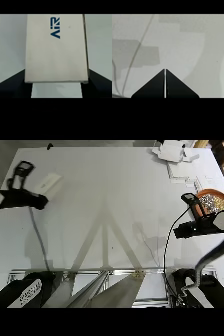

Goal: Fold the box and place the chain.

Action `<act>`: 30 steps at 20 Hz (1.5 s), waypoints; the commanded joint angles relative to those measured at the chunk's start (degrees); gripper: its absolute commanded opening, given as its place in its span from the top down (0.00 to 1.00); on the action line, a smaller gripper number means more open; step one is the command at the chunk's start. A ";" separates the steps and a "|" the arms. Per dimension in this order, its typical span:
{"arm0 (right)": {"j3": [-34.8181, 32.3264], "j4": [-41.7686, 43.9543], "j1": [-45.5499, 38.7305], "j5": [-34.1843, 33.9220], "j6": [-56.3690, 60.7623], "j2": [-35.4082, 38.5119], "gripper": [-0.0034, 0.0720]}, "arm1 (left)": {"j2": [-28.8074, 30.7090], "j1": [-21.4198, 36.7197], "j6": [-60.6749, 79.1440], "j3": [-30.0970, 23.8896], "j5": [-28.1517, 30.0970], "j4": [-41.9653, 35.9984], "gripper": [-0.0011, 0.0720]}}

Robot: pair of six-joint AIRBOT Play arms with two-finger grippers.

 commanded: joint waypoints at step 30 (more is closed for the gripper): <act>-0.02 0.02 -0.04 0.02 0.02 0.04 0.93 | 17.03 9.84 -11.80 -5.75 -9.57 2.03 0.04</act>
